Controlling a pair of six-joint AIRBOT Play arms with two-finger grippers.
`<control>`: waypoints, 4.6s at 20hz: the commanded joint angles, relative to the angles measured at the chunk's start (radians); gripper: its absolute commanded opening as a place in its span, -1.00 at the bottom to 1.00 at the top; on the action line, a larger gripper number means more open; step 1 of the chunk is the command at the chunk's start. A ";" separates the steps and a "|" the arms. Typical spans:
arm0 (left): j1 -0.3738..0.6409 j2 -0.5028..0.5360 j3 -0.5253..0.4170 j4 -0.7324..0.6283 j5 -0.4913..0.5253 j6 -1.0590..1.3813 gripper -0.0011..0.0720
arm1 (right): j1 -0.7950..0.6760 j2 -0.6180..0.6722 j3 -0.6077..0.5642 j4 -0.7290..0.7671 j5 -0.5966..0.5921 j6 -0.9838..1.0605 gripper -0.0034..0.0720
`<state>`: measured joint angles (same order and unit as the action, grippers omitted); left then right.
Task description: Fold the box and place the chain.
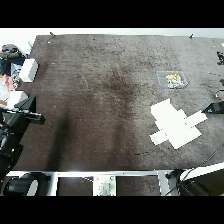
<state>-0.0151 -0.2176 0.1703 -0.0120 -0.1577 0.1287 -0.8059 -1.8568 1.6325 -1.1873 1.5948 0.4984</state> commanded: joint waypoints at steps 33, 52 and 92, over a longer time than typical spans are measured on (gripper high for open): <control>0.000 0.000 -0.001 0.000 -0.007 0.000 -0.94 | 0.402 0.371 -0.815 0.834 -0.280 -0.105 -0.88; 0.000 -0.128 0.098 -0.097 -0.307 -0.007 0.22 | 0.943 0.321 -0.784 1.005 -0.945 -0.080 -0.88; -0.117 -2.054 1.862 0.523 -1.331 -0.842 0.51 | 0.942 0.321 -0.783 0.974 -0.921 -0.166 -0.88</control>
<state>-0.1276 -2.2566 2.0308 0.5209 -1.4494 -0.7258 0.1356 -1.5352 0.8490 -0.2058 0.6712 0.3325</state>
